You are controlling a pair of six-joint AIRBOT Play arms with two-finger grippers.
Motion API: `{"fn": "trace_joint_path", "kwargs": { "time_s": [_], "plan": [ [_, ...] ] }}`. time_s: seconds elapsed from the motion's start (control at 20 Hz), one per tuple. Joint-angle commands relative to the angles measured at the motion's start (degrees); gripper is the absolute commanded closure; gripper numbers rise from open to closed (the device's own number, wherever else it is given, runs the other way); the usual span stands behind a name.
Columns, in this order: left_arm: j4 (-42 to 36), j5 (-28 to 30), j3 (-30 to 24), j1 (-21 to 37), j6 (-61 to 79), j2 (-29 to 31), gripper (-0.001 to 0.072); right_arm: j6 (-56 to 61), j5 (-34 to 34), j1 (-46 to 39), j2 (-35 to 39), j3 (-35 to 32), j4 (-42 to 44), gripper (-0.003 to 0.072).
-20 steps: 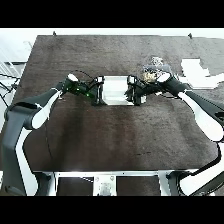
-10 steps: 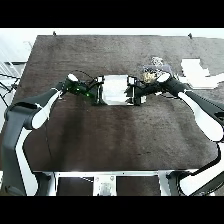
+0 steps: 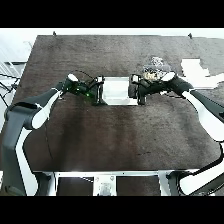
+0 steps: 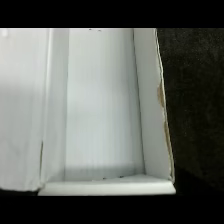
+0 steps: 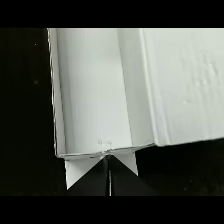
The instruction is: Fold the box and place the chain.
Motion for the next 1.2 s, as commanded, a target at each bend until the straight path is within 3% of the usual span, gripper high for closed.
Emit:
{"fn": "trace_joint_path", "kwargs": {
  "time_s": [0.0,0.25,0.55,0.9,1.15],
  "plan": [
    [0.04,-0.04,-0.02,-0.02,0.09,0.00,0.0176,5.60,1.53,-2.45,2.99,0.04,-0.96,0.0673],
    [0.04,-0.07,-0.02,-0.02,0.09,0.00,0.0177,21.31,1.49,-7.87,10.16,0.07,-0.90,0.0674],
    [0.04,-0.07,-0.02,-0.02,0.09,0.00,0.0177,45.20,1.44,-15.39,10.56,-1.73,-0.94,0.0673],
    [0.04,-0.07,-0.02,-0.02,0.09,0.00,0.0176,60.74,0.42,-16.31,3.50,-4.94,-0.61,0.0674],
    [0.04,-0.07,-0.02,-0.02,0.09,-0.02,0.0176,65.90,2.12,-12.26,-1.18,-4.94,0.52,0.0673]
  ]
}}
